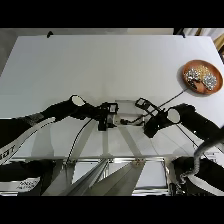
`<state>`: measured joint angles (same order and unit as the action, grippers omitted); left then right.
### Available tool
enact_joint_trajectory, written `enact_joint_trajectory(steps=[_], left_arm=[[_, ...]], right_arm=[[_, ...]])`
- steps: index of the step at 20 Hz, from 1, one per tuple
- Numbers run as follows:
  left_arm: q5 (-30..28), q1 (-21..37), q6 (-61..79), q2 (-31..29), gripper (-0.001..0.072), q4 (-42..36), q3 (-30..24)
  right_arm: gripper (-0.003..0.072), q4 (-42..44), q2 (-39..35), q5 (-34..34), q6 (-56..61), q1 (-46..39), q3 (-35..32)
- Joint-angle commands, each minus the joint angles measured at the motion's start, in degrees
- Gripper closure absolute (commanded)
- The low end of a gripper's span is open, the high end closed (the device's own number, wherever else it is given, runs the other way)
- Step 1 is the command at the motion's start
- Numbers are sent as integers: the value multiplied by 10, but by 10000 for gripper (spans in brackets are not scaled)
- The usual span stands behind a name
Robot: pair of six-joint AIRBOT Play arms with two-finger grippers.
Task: Fold the box and place the chain.
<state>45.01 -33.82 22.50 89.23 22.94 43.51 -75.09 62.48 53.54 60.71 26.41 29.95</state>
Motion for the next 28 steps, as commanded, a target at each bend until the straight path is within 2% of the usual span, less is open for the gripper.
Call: enact_joint_trajectory(steps=[1,4,9,16,22,25,28], left_arm=[[0,0,0,0,454,0,1],[0,0,0,0,454,0,1],[0,0,0,0,454,0,1],[0,0,0,0,454,0,1],[0,0,0,0,454,0,1],[0,0,0,0,454,0,1],[0,0,0,0,454,0,1]], right_arm=[[674,-3,-13,19,10,1,-1],[674,-4,-57,37,10,1,0],[674,-17,-171,61,24,1,0],[675,-3,-330,31,96,1,50],[675,79,-353,-61,90,1,84],[674,119,-353,-119,46,1,84],[674,151,-353,-139,28,1,86]])
